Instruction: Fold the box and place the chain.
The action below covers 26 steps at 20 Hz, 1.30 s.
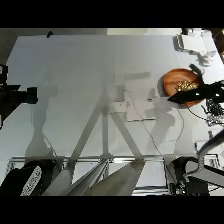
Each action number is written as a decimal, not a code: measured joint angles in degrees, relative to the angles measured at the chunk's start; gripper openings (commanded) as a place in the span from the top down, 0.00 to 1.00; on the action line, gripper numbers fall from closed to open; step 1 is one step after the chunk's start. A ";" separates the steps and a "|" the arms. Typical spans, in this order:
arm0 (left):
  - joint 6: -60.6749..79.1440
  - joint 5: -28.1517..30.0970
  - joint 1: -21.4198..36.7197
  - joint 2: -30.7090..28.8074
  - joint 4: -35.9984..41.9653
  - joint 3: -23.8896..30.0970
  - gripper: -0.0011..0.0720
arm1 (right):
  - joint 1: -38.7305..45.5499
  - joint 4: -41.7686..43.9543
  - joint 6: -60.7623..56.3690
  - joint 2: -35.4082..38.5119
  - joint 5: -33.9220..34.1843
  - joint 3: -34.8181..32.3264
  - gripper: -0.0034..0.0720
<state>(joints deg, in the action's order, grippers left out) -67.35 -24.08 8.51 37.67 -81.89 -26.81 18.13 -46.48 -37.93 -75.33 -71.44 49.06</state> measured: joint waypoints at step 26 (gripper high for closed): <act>-0.11 0.00 0.00 0.00 0.55 0.00 0.11 | -20.13 34.42 20.46 0.17 31.08 -15.96 0.95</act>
<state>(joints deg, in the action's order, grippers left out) -67.46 -24.08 8.51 37.67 -81.34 -26.81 -2.00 -12.05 -17.47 -75.16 -40.36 33.10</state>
